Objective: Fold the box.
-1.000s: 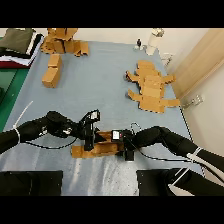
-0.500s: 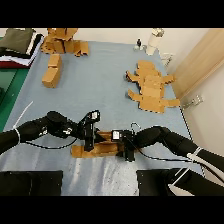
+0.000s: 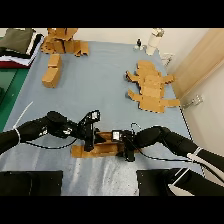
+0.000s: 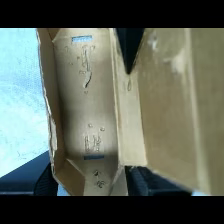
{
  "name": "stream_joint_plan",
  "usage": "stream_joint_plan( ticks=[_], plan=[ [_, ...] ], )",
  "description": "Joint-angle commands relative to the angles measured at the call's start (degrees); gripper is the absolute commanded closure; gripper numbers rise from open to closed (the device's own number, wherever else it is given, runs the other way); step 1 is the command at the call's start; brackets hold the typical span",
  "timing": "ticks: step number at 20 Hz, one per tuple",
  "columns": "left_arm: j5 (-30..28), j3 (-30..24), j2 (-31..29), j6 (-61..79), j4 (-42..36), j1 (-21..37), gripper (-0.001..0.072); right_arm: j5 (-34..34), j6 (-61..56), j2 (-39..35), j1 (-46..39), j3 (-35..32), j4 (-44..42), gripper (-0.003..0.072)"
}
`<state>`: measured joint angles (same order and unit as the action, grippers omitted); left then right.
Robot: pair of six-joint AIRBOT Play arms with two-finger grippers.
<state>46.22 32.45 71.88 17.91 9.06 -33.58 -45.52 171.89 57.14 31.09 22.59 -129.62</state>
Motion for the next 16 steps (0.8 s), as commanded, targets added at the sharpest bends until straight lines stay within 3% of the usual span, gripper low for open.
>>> stream_joint_plan(
  ticks=[1, 7, 10, 13, 14, 15, 16],
  plan=[
    [-3.43, 0.0, -0.22, -7.06, -0.22, 0.13, 0.0175, 0.0, 0.0, 0.04, 0.07, -0.04, 0.17, 0.0207],
    [-5.18, 0.0, -7.15, -17.55, 6.73, 3.65, 0.015, 0.0, 0.0, 0.04, 0.07, -0.04, 0.17, 0.0207],
    [-4.22, 0.0, -15.45, -31.74, 18.73, 7.85, 0.015, -0.02, 0.0, 0.04, 0.07, -0.04, 0.17, 0.0207],
    [2.75, 0.0, -24.26, -51.28, 33.57, 11.23, 0.0181, -0.02, 0.0, 0.04, 0.07, -0.04, 0.15, 0.0207],
    [7.1, 0.0, -26.67, -57.59, 37.88, 11.65, 0.0376, -0.02, 0.0, 0.04, 0.07, -0.04, 0.17, 0.0207],
    [12.44, 0.0, -28.48, -63.21, 40.68, 11.63, 0.0706, -0.02, 0.0, 0.04, 0.07, -0.04, 0.15, 0.0207],
    [18.08, -0.04, -29.7, -69.09, 41.13, 11.39, 0.0698, -0.02, 0.0, 0.04, 0.07, -0.04, 0.15, 0.0207]
  ],
)
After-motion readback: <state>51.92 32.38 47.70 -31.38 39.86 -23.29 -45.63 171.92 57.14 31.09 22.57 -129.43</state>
